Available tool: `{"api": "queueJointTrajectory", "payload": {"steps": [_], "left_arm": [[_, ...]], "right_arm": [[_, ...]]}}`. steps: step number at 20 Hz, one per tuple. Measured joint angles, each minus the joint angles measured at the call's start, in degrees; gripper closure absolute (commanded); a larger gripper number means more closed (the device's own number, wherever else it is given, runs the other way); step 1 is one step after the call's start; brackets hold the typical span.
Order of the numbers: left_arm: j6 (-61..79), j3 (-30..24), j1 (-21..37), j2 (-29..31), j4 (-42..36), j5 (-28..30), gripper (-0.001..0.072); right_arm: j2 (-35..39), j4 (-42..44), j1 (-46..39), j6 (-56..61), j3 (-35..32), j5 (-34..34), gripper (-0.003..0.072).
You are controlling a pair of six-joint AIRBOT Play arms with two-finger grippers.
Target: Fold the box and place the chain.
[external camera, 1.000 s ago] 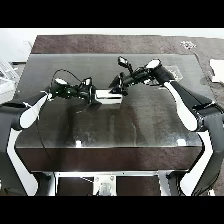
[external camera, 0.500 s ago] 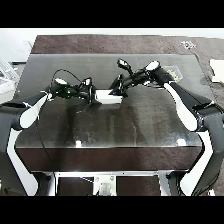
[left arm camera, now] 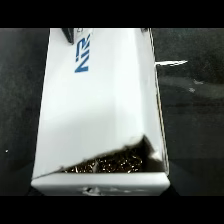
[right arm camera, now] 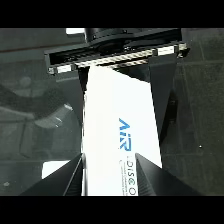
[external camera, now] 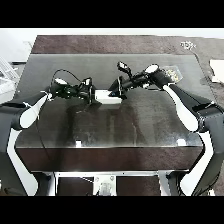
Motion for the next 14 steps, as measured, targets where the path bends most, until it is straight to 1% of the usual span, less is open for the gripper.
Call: {"api": "queueJointTrajectory", "payload": {"steps": [6, 14], "left_arm": [[0.04, 0.0, 0.0, 0.0, 0.0, -0.02, 0.0181], [0.04, 0.0, -0.02, 0.0, -0.02, -0.02, 0.0182]], "right_arm": [[0.74, -1.53, 0.24, -0.61, 2.32, -1.07, 0.0322], [1.14, -0.79, 0.33, -0.28, 2.71, -1.25, 0.0323]]}}
